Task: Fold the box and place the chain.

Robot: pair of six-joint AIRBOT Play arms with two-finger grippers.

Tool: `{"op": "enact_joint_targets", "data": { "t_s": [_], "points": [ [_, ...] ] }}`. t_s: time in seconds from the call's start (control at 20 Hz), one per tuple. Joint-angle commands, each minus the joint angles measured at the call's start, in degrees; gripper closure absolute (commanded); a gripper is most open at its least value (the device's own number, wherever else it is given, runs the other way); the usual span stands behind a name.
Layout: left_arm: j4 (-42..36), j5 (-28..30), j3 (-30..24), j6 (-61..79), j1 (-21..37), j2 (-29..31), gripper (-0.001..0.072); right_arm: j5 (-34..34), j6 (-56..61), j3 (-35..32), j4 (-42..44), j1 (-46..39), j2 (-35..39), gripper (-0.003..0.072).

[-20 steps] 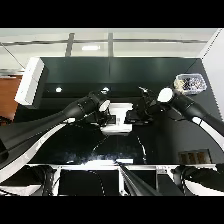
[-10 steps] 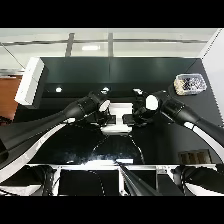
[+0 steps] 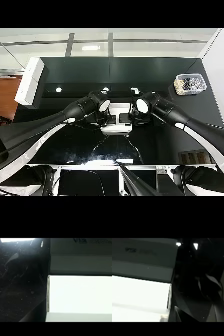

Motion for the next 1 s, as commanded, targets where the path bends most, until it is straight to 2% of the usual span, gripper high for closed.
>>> {"op": "enact_joint_targets", "data": {
  "t_s": [0.0,0.65,0.7,0.75,0.85,0.9,0.95],
  "points": [
    [0.0,0.0,0.0,0.0,0.0,0.0,0.0680,1.6,4.1,0.8,-2.0,1.1,-1.2,0.0381],
    [0.0,0.0,0.0,0.0,0.0,0.0,0.0681,1.9,9.8,0.8,-2.6,1.2,-3.9,0.0397],
    [0.0,0.0,0.0,0.0,0.0,0.0,0.0681,1.9,9.7,0.8,-2.7,1.2,-3.9,0.0461],
    [0.0,0.0,0.0,0.0,0.0,0.0,0.0680,1.9,9.8,0.8,-2.6,1.2,-3.9,0.0461],
    [0.0,0.0,0.0,0.0,0.0,0.0,0.0681,2.0,9.8,0.8,-2.6,1.2,-3.9,0.0560],
    [0.0,0.0,0.0,0.0,0.0,0.0,0.0680,2.0,9.8,0.8,-2.6,1.2,-4.0,0.0562],
    [0.0,0.0,0.0,0.0,0.0,0.0,0.0680,1.9,9.8,0.8,-2.6,1.2,-4.0,0.0677]
  ]
}}
